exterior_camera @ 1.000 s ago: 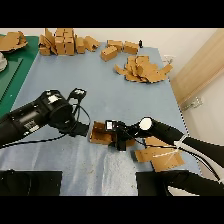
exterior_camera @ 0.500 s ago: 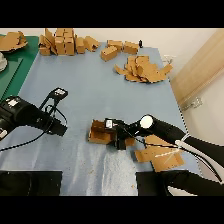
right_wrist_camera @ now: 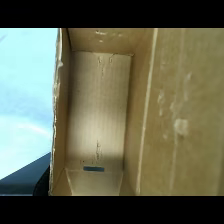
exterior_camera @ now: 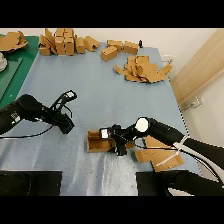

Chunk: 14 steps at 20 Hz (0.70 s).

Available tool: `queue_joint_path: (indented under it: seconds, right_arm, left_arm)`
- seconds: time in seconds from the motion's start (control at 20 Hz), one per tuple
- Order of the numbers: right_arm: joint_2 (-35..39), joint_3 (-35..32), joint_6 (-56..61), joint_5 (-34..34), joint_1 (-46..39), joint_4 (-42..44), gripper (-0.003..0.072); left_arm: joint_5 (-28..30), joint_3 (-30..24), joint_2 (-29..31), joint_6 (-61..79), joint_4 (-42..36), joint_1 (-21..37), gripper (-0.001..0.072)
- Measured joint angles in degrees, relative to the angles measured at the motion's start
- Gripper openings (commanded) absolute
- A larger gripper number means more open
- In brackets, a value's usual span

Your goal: Fold the box.

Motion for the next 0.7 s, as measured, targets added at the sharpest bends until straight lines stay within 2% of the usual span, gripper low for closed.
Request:
queue_joint_path:
  seconds: [0.05,0.1,0.15,0.4,0.7]
  right_arm:
    - [-0.3,0.0,0.3,-0.2,0.7,-0.6,0.0579]
    - [-0.5,0.0,0.8,-0.3,1.0,-1.3,0.058]
    - [-0.8,0.0,1.6,-0.5,1.3,-1.9,0.058]
    - [-1.2,0.1,3.6,-1.2,1.9,-3.9,0.058]
    - [-1.3,0.1,5.6,-2.7,2.1,-5.5,0.0579]
  left_arm:
    - [2.1,0.0,-0.8,2.5,-1.3,-0.5,0.0052]
    - [3.8,0.2,-1.4,4.6,-2.5,-0.9,0.0386]
    - [4.8,0.2,-1.9,6.2,-3.4,-1.4,0.0688]
    - [4.5,0.4,-2.8,10.4,-6.2,-2.8,0.0686]
    - [-0.3,0.4,-2.1,16.9,-4.3,-6.2,0.0687]
